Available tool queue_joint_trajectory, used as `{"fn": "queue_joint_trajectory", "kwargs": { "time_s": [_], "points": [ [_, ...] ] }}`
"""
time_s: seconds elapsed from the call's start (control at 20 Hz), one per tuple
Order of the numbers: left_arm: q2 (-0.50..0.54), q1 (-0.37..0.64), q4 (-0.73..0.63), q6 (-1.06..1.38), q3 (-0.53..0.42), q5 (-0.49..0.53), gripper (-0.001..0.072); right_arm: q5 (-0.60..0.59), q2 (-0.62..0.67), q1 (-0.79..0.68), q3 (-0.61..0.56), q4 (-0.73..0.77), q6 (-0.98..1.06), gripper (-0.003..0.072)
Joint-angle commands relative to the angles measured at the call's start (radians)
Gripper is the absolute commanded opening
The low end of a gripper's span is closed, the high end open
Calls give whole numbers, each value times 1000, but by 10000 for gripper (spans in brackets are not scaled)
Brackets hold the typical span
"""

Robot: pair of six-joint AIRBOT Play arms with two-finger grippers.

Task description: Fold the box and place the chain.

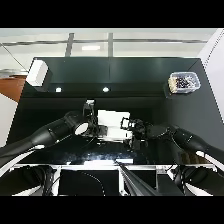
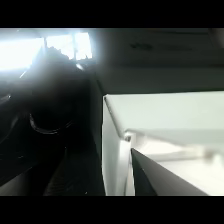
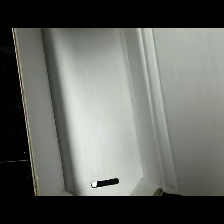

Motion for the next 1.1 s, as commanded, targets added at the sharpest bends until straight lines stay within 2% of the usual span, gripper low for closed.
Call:
{"fn": "queue_joint_trajectory", "kwargs": {
  "time_s": [0.0,0.3,1.05],
  "points": [
    [-73,-16,10,-25,61,-17,456,-2,0,0,0,0,3,354],
    [-137,-18,3,-24,103,-27,456,-2,0,0,0,-3,3,354],
    [-111,-3,3,-10,109,-47,456,-2,0,0,0,-3,3,354]
  ]
}}
